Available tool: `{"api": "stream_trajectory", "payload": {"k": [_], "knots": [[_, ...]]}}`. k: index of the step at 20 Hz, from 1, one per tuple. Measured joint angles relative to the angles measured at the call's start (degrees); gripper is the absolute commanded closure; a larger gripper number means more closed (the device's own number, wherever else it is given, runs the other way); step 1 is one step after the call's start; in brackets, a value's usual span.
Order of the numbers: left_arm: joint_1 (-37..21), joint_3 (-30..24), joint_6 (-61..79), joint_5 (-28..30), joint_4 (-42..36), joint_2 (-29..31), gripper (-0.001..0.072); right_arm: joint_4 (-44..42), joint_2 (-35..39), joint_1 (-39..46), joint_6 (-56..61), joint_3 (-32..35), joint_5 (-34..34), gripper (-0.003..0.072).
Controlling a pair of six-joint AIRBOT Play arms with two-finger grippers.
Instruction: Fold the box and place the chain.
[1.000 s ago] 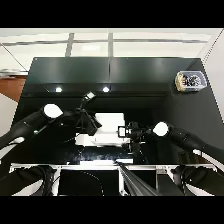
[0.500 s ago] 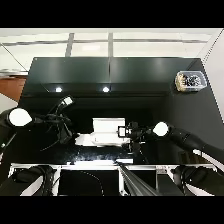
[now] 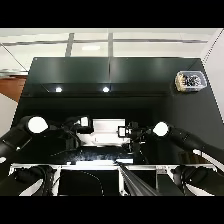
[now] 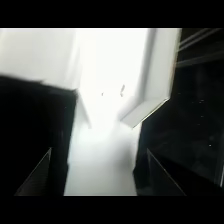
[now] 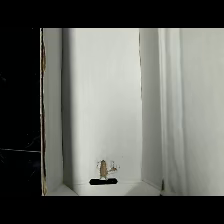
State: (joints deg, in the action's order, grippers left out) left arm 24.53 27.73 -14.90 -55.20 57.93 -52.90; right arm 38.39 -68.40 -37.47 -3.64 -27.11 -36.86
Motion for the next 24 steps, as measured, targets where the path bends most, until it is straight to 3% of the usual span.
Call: {"api": "stream_trajectory", "payload": {"k": [4, 5, 6, 7, 9, 11, 24], "knots": [[4.5, -0.24, 1.81, 4.37, -1.42, -5.07, 0.0027, -0.02, 0.0, 0.0, 0.0, 0.0, 0.0, 0.0209], [5.6, -0.28, 2.03, 5.86, -1.51, -6.16, 0.0107, 0.0, 0.0, 0.0, 0.0, 0.0, 0.0, 0.0209], [6.43, -0.31, 2.12, 7.1, -1.68, -6.95, 0.028, -0.02, 0.0, 0.0, 0.0, 0.0, 0.0, 0.0209], [7.08, -0.33, 2.34, 8.13, -1.77, -7.45, 0.0348, -0.02, 0.0, 0.0, 0.0, 0.0, 0.0, 0.0209], [7.93, -0.33, 2.49, 9.14, -1.81, -8.15, 0.0363, 0.0, 0.0, 0.0, 0.0, 0.0, 0.0, 0.0209], [8.37, -0.33, 2.51, 9.25, -1.86, -8.5, 0.0488, 0.0, 0.0, 0.0, 0.0, 0.0, 0.0, 0.021], [8.81, -0.33, 2.69, 9.7, -6.84, -8.85, 0.0488, -0.02, 0.0, 0.0, -0.02, 0.0, 0.0, 0.0209]]}}
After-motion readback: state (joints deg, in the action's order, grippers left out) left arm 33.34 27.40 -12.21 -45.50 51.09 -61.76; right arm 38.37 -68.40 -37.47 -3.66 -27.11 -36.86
